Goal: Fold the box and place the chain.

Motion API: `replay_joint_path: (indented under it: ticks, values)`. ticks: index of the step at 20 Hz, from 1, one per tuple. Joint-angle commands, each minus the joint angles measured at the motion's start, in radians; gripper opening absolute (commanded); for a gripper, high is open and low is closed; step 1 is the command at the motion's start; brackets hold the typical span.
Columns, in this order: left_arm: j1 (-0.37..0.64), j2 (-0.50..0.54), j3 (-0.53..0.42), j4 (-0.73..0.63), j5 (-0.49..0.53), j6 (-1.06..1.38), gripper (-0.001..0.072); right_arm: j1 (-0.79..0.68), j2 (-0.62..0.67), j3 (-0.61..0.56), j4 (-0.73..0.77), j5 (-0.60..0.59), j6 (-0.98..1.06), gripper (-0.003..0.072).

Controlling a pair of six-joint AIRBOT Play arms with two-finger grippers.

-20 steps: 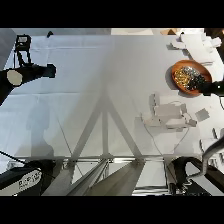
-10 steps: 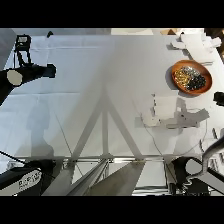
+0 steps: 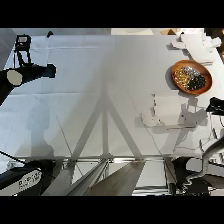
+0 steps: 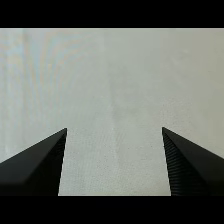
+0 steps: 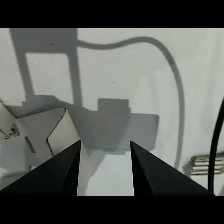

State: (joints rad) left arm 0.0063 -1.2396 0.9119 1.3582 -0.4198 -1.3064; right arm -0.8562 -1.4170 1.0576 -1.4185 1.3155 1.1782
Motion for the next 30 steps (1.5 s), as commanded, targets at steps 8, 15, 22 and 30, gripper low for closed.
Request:
replay_joint_path:
  ticks: [8, 15, 22, 30]
  values:
    - [-0.001, 0.0, 0.0, 0.0, 0.0, 0.0, 0.0645, -0.004, -0.06, 0.003, 0.076, -0.076, -0.08, 0.0319]
    - [-0.001, 0.0, 0.0, 0.0, 0.0, 0.0, 0.0645, -0.004, -0.06, 0.003, 0.225, -0.22, -0.057, 0.0319]
    - [-0.001, 0.0, 0.0, 0.0, 0.0, 0.0, 0.0645, -0.004, -0.071, 0.003, 0.095, -0.103, -0.061, 0.0319]
    - [-0.001, 0.0, 0.0, 0.0, 0.0, 0.0, 0.0645, -0.004, -0.13, 0.003, 0.11, 0.033, -0.097, 0.0285]
